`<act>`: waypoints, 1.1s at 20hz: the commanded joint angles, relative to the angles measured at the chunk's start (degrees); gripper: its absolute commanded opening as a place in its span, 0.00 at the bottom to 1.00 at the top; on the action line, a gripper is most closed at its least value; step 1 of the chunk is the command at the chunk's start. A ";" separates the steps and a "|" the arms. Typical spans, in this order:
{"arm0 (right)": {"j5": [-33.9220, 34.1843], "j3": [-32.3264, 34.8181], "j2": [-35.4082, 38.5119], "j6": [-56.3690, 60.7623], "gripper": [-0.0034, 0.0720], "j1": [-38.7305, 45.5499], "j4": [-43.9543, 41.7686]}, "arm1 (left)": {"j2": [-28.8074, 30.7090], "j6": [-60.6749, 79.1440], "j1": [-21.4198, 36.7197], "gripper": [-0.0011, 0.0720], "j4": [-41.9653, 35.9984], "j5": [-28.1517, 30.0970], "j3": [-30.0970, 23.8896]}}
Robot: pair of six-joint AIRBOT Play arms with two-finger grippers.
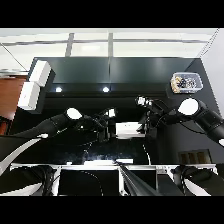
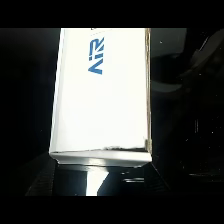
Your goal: Fold the box and place the chain.
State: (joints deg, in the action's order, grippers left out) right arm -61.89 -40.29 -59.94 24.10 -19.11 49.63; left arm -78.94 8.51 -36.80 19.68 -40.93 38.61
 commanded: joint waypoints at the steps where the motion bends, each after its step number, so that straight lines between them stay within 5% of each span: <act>1: -1.11 0.04 0.02 0.94 0.55 -0.04 0.15 | -0.04 0.00 0.00 0.41 0.00 0.02 0.04; 22: -0.24 2.45 0.61 5.75 0.55 0.13 -0.09 | -0.04 0.00 0.00 0.41 0.00 0.02 0.04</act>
State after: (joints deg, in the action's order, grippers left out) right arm -60.62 -37.82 -59.75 27.73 -19.03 49.71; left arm -78.94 8.51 -36.80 19.68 -40.93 38.61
